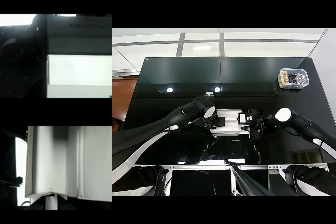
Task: Fold the box and place the chain.
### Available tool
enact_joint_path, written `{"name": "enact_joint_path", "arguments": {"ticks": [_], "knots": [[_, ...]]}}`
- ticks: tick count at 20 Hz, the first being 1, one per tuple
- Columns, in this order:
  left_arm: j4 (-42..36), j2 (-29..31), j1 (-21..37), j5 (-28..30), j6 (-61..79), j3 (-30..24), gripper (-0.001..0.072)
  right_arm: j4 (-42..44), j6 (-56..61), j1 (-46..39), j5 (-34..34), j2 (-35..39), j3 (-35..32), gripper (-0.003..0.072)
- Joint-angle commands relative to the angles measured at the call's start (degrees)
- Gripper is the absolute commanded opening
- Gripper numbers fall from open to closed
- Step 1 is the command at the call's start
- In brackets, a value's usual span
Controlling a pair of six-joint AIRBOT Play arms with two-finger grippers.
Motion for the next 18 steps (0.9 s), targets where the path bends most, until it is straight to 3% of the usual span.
{"name": "enact_joint_path", "arguments": {"ticks": [1, 4, 10, 11, 12, 13, 14, 15, 16, 18], "knots": [[-0.15, -0.04, -0.02, 0.00, 0.04, -0.02, 0.0029, 8.63, 0.09, 0.13, -0.74, -1.38, 0.04, 0.0164], [-0.15, -0.04, 0.02, 0.07, 0.02, -0.02, 0.0029, 16.00, -0.70, 0.35, -0.74, -4.50, 0.04, 0.0165], [-0.15, -0.04, 0.02, 0.07, 0.04, -0.02, 0.0029, 15.30, -0.66, 0.33, -0.70, -4.74, 0.04, 0.0165], [-0.15, -0.04, 0.02, 0.04, 0.04, -0.02, 0.0029, 15.34, -0.59, 0.33, -0.74, -4.74, 0.04, 0.0225], [-0.15, -0.04, 0.02, 0.02, 0.04, -0.02, 0.0029, 15.34, -0.46, 0.33, -0.83, -4.74, 0.04, 0.0391], [-0.15, -0.04, 0.02, 0.04, 0.04, -0.02, 0.0029, 15.19, -0.46, 0.33, -0.87, -4.76, 0.04, 0.0380], [-0.15, -0.04, 0.02, 0.04, 0.04, -0.02, 0.0029, 15.15, -0.44, 0.33, -0.85, -4.74, 0.04, 0.0262], [-0.15, -0.04, 0.02, 0.04, 0.02, -0.02, 0.0029, 15.26, -0.26, 0.33, -0.90, -4.76, 0.04, 0.0289], [-0.15, -0.04, 0.02, 0.04, 0.04, -0.02, 0.0029, 15.43, 0.04, 0.33, -0.94, -4.74, 0.04, 0.0473], [-0.13, -0.04, 0.02, 0.04, 0.04, -0.02, 0.0029, 15.15, 1.42, 0.33, -0.92, -4.76, 0.04, 0.0491]]}}
